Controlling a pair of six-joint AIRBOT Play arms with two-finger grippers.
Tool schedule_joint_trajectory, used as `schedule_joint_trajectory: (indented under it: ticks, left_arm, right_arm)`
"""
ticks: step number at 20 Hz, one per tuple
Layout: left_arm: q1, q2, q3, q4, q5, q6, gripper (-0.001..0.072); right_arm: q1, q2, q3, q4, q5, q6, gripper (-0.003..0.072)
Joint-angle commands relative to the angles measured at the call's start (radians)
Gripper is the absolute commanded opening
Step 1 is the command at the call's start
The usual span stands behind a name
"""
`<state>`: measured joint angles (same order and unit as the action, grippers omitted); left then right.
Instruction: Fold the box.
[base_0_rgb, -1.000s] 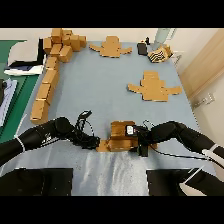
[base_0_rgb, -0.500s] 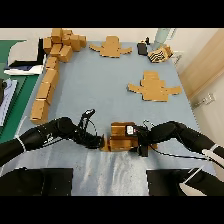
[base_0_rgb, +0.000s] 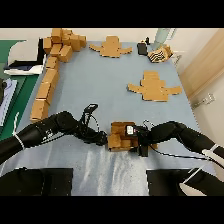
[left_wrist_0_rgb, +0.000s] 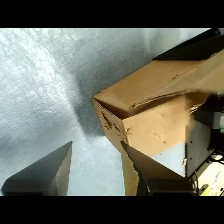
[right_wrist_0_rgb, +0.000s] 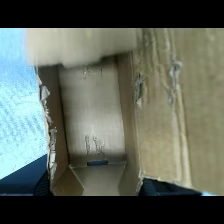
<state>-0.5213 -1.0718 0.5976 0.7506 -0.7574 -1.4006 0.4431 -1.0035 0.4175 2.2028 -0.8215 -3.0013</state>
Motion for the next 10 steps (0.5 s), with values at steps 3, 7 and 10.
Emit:
schedule_joint_trajectory:
  ticks: [3,7,10]
  left_arm:
    - [-0.001,-0.002,0.006,-0.018,-0.003,-0.004,0.0448]
    - [-0.001,-0.001,0.023,-0.018,-0.014,-0.004,0.0448]
    - [-0.001,-0.002,0.033,-0.018,-0.021,-0.005,0.0448]
  right_arm:
    - [0.001,0.001,0.001,0.000,0.000,0.000,0.0586]
    - [0.001,0.001,0.001,0.000,0.000,0.000,0.0586]
    - [0.001,0.001,0.001,0.000,0.000,0.000,0.0586]
